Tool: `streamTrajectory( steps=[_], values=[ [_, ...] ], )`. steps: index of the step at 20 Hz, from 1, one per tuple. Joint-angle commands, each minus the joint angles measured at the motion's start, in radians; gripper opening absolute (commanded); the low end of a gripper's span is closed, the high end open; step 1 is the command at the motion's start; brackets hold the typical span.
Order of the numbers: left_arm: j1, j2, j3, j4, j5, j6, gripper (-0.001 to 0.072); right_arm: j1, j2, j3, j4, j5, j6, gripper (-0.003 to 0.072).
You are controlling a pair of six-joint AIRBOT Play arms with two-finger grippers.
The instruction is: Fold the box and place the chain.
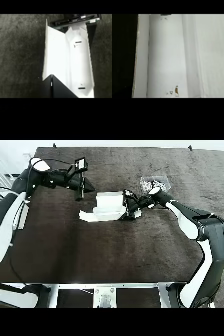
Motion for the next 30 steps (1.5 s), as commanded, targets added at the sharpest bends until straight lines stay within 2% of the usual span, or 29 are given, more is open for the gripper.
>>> streamTrajectory(
  steps=[1, 2, 3, 7, 12, 14, 23, 30],
  values=[
    [0.001, 0.025, -0.122, 0.034, -0.006, 0.01, 0.0182, 0.001, 0.0, 0.0, 0.001, 0.0, 0.0, 0.0589],
    [-0.001, 0.0, -0.139, 0.035, 0.004, 0.003, 0.0454, 0.001, 0.0, 0.0, 0.0, 0.0, 0.0, 0.0589],
    [-0.001, -0.028, -0.145, 0.037, 0.01, -0.005, 0.0627, 0.001, 0.0, 0.0, 0.001, 0.0, 0.0, 0.0589],
    [-0.009, -0.116, -0.144, 0.118, 0.052, -0.074, 0.0639, 0.001, 0.0, 0.0, 0.001, 0.0, 0.0, 0.0589],
    [-0.06, -0.146, -0.144, 0.257, 0.122, -0.128, 0.0639, 0.001, 0.0, 0.0, 0.0, 0.0, 0.001, 0.0589],
    [-0.071, -0.154, -0.144, 0.255, 0.15, -0.133, 0.0639, 0.001, 0.0, 0.0, 0.0, 0.0, 0.0, 0.0589],
    [-0.09, -0.169, -0.144, 0.246, 0.165, -0.129, 0.0638, 0.001, 0.0, 0.0, 0.0, 0.0, 0.0, 0.0589],
    [-0.09, -0.169, -0.144, 0.179, 0.176, -0.076, 0.0637, 0.001, 0.0, 0.0, 0.001, 0.0, 0.001, 0.0589]
  ],
)
